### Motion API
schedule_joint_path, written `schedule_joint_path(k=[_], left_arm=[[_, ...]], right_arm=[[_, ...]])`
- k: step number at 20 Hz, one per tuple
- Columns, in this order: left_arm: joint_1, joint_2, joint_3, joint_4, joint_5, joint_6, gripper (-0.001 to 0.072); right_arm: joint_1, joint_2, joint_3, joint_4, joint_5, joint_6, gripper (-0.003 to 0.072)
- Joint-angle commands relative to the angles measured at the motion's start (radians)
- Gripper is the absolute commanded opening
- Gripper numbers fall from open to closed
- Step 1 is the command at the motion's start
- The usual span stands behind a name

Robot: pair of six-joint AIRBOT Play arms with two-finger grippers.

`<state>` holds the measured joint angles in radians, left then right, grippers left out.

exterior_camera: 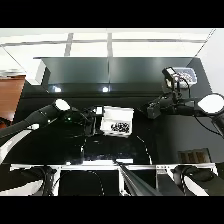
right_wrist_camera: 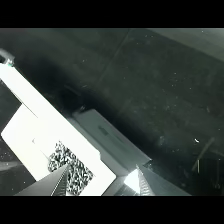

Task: Fold the box and place the chain.

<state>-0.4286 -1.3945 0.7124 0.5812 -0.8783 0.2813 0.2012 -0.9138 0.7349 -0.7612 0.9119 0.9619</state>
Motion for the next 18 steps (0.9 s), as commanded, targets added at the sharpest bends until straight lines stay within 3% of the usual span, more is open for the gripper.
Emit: schedule_joint_path(k=[1, 2, 4, 6, 7, 9, 12, 15, 18], left_arm=[[-0.021, -0.002, 0.002, 0.012, 0.013, 0.002, 0.0681], [-0.021, -0.002, 0.002, 0.013, 0.014, 0.002, 0.0664], [-0.021, -0.002, 0.002, 0.013, 0.014, 0.002, 0.0547], [-0.021, -0.002, 0.002, 0.013, 0.014, 0.001, 0.0529], [-0.021, -0.002, 0.002, 0.013, 0.014, 0.001, 0.0485], [-0.021, -0.002, 0.002, 0.013, 0.014, 0.001, 0.0485], [-0.022, -0.002, 0.002, 0.013, 0.015, 0.001, 0.0485], [-0.022, -0.002, 0.002, 0.013, 0.015, 0.001, 0.0485], [-0.022, -0.002, 0.002, 0.013, 0.015, 0.001, 0.0485]], right_arm=[[0.0, -0.002, 0.0, -0.001, -0.044, 0.0, 0.0483], [0.0, -0.007, 0.0, -0.001, -0.082, 0.013, 0.0484], [0.002, -0.037, 0.0, 0.002, -0.162, 0.08, 0.0715], [0.017, -0.09, 0.0, 0.004, -0.249, 0.1, 0.0715], [0.026, -0.123, 0.0, 0.011, -0.299, 0.134, 0.0715], [0.04, -0.193, 0.0, 0.084, -0.335, 0.146, 0.0713], [0.111, -0.24, 0.0, 0.095, -0.23, 0.016, 0.0706], [0.171, -0.209, 0.001, 0.095, -0.104, -0.288, 0.0706], [0.185, -0.166, 0.001, 0.099, -0.032, -0.407, 0.0706]])
